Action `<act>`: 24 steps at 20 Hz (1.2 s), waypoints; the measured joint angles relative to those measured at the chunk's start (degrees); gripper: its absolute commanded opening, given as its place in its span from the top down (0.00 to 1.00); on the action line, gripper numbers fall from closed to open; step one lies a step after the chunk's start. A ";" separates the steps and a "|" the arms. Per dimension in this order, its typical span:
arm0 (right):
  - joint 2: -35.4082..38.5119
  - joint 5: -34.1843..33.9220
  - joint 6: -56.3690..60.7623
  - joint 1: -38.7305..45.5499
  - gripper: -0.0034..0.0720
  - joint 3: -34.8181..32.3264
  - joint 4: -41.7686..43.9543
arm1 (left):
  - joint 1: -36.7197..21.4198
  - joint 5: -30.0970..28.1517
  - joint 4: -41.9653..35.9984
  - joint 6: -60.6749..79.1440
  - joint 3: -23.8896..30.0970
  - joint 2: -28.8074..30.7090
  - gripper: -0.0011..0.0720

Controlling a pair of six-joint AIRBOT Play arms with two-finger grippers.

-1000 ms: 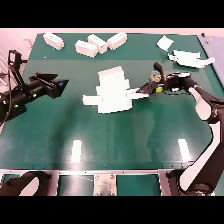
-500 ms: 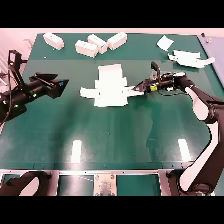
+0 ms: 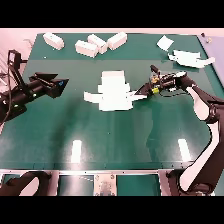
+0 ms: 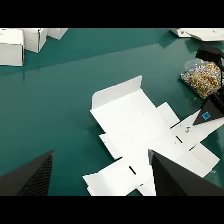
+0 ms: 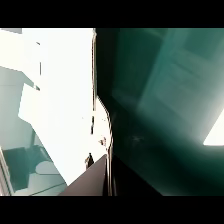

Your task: Fold the box and place the chain.

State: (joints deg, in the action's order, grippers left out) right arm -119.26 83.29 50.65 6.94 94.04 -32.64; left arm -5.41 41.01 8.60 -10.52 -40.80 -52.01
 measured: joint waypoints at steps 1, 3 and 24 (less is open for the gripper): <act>0.00 0.02 0.02 0.00 0.95 0.13 -0.24 | 0.00 0.00 0.00 0.00 0.00 0.00 0.03; 0.00 0.02 0.07 0.00 0.95 0.26 -0.55 | 0.00 0.02 -0.02 0.00 0.00 0.00 0.03; 4.35 -8.22 -1.29 -1.11 0.95 -6.23 2.27 | 0.00 0.00 -0.37 0.00 0.00 0.00 0.03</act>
